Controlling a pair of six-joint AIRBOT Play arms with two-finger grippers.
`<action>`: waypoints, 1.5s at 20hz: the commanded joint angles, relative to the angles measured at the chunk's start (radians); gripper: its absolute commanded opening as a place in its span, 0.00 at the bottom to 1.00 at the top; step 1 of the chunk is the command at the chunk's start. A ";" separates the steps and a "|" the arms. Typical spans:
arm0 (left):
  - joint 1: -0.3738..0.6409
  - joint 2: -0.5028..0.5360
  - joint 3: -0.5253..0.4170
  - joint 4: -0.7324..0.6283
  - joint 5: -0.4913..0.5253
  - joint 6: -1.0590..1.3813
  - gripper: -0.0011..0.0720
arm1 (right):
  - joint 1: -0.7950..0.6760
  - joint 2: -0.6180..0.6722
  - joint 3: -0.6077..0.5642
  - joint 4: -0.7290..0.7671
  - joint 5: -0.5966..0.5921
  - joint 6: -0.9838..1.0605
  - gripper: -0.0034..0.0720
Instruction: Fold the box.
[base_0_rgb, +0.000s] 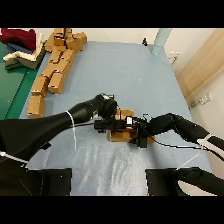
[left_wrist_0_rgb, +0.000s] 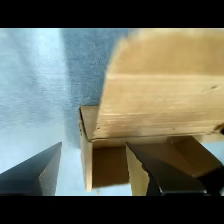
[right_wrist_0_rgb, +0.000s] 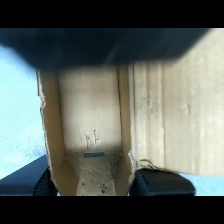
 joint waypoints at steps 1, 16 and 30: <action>0.106 0.015 0.005 -0.190 -0.069 0.147 0.83 | 0.001 0.000 0.000 0.000 0.000 0.000 0.72; 0.508 0.010 0.005 -0.448 -0.183 0.840 0.04 | 0.001 0.000 0.000 0.000 0.000 0.000 0.72; 0.504 0.046 -0.254 -0.684 -0.050 1.875 0.04 | 0.001 0.000 0.000 0.000 0.000 0.000 0.72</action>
